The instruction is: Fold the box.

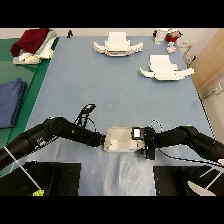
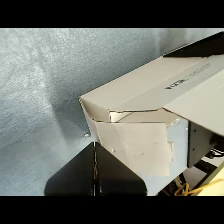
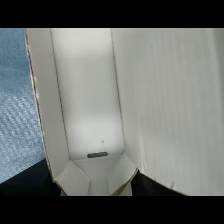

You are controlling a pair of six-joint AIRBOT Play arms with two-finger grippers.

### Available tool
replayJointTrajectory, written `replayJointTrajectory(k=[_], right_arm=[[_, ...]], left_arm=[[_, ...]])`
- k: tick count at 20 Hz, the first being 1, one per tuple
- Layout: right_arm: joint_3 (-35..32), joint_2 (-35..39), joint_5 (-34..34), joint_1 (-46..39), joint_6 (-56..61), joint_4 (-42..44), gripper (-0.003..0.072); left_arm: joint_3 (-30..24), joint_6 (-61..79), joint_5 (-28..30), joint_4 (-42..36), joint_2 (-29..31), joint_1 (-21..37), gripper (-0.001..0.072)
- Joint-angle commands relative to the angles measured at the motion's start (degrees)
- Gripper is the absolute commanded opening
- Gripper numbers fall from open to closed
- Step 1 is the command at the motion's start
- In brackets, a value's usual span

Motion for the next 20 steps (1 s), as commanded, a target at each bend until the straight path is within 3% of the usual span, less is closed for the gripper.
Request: replayJointTrajectory(k=[1, 2, 3, 4, 20], right_arm=[[0.0, 0.0, 0.0, 0.0, 0.0, 0.0, 0.0518], [0.0, 0.0, 0.0, 0.0, 0.0, 0.0, 0.0518], [0.0, 0.0, 0.0, 0.0, 0.0, 0.0, 0.0518], [0.0, 0.0, 0.0, 0.0, 0.0, 0.0, 0.0518], [0.0, 0.0, 0.0, 0.0, 0.0, 0.0, 0.0518]], left_arm=[[0.1, 0.0, 0.0, -0.4, -0.1, 0.0, 0.0083], [0.1, 0.0, 0.0, -0.4, -0.1, 0.0, 0.0334], [0.1, -0.1, 0.0, -0.4, -0.1, 0.0, 0.0433], [0.1, -0.3, 0.0, -0.4, -0.1, 0.0, 0.0406], [2.0, -0.5, -3.0, -0.4, -0.1, 0.0, 0.0407]])
